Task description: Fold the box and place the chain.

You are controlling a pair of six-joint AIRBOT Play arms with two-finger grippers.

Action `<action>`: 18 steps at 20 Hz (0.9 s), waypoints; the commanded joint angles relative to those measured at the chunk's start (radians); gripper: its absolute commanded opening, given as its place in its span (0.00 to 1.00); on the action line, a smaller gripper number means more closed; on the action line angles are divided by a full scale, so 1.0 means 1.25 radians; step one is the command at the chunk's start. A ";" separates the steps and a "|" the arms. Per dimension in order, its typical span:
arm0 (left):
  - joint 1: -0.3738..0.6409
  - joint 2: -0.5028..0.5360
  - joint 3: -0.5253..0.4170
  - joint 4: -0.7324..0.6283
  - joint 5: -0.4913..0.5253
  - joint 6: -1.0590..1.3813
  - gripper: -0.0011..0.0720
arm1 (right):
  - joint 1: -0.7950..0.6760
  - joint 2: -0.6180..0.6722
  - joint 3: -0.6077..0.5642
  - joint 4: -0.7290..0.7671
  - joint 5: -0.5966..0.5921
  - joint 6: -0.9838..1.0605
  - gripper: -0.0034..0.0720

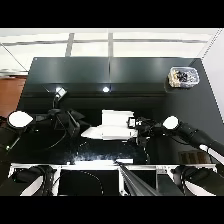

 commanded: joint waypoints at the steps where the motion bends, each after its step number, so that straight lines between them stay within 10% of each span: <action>1: -0.002 0.003 0.000 0.108 -0.030 0.057 0.99 | 0.000 -0.001 0.000 0.000 0.001 0.000 0.66; 18: -0.300 -0.199 0.000 0.127 0.230 0.319 0.96 | 0.000 -0.001 0.000 0.000 0.001 0.000 0.66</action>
